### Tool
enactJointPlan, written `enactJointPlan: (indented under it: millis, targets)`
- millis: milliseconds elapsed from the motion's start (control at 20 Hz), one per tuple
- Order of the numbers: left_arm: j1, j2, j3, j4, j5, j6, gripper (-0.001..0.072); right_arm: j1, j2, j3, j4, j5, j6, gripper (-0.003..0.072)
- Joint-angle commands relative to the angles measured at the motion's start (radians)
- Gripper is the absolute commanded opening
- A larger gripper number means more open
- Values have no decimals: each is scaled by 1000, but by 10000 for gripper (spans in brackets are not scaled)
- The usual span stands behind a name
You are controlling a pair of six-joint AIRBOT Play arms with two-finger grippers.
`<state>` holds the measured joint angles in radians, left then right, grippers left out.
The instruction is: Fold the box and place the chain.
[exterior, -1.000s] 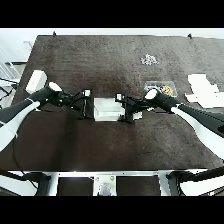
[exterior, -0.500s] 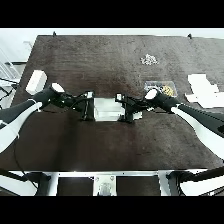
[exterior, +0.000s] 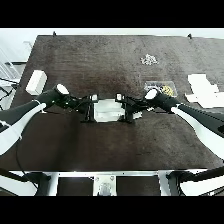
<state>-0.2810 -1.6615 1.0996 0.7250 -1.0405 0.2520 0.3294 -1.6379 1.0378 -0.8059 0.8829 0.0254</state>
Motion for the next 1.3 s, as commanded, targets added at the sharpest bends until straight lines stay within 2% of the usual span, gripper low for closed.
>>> enactJointPlan:
  millis: [0,550,1250]
  targets:
    - [-4,-1,0,8,44,-18,720,0,0,0,1,0,0,575]
    - [-32,-1,1,9,110,-48,720,0,0,0,1,0,0,575]
    - [-32,-3,1,44,107,-86,720,0,0,0,1,0,0,575]
